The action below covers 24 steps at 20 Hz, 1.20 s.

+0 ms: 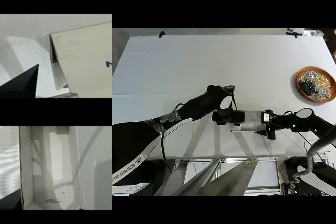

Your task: Fold the box and place the chain.

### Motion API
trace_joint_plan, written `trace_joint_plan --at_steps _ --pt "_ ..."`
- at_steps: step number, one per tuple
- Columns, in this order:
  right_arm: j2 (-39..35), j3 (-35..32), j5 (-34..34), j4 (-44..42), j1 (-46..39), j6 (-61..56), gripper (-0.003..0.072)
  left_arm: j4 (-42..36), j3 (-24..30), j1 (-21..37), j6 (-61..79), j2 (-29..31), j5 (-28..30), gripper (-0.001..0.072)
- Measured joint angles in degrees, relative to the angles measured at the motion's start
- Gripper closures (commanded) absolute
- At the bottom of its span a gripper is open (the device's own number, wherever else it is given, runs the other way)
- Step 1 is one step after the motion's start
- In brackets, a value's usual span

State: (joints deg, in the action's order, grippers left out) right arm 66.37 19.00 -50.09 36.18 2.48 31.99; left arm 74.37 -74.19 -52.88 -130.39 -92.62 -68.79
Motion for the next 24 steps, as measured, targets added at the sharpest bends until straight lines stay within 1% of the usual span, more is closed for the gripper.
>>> trace_joint_plan --at_steps 5,6,7,8,11,14,16,19,20,21,24 --pt "0.0 0.0 0.0 0.0 0.0 0.0 0.0328 -0.2 -3.85 -0.17 -1.57 -2.25 -2.71 0.028" --pt "0.0 0.0 -0.02 0.0 0.0 0.0 0.0328 -0.31 -4.59 -0.46 -1.84 -3.1 -3.52 0.0302" --pt "0.0 0.0 -0.02 0.0 0.0 0.0 0.0328 -0.55 -5.18 -0.81 -1.95 -3.89 -4.39 0.034" --pt "0.0 0.0 -0.02 0.0 0.0 0.0 0.0328 -0.59 -5.57 -1.11 -2.1 -4.59 -4.79 0.0354" --pt "0.0 0.0 -0.02 0.0 0.0 0.02 0.0328 0.24 -6.23 -1.88 -3.06 -6.01 -5.73 0.0356" --pt "0.0 0.0 -0.02 0.0 0.0 0.0 0.0328 0.96 -6.47 -2.29 -3.87 -6.73 -5.51 0.0357" --pt "0.0 0.0 -0.02 0.0 0.0 0.0 0.0328 1.18 -6.56 -2.45 -4.42 -7.21 -4.46 0.0378" --pt "0.0 0.0 -0.02 0.0 0.0 0.0 0.0328 2.34 -6.58 -2.71 -4.74 -7.89 -4.09 0.0379" --pt "0.0 0.0 -0.02 0.0 0.0 0.0 0.0328 2.71 -6.6 -2.82 -4.83 -8.11 -3.98 0.0404" --pt "0.0 0.0 -0.02 0.0 0.0 0.0 0.0328 2.99 -6.62 -2.89 -4.87 -8.48 -3.82 0.0446" --pt "0.02 -0.02 -0.04 -0.02 0.0 -0.02 0.0328 3.52 -6.62 -3.21 -5.07 -9.57 -3.69 0.0457"
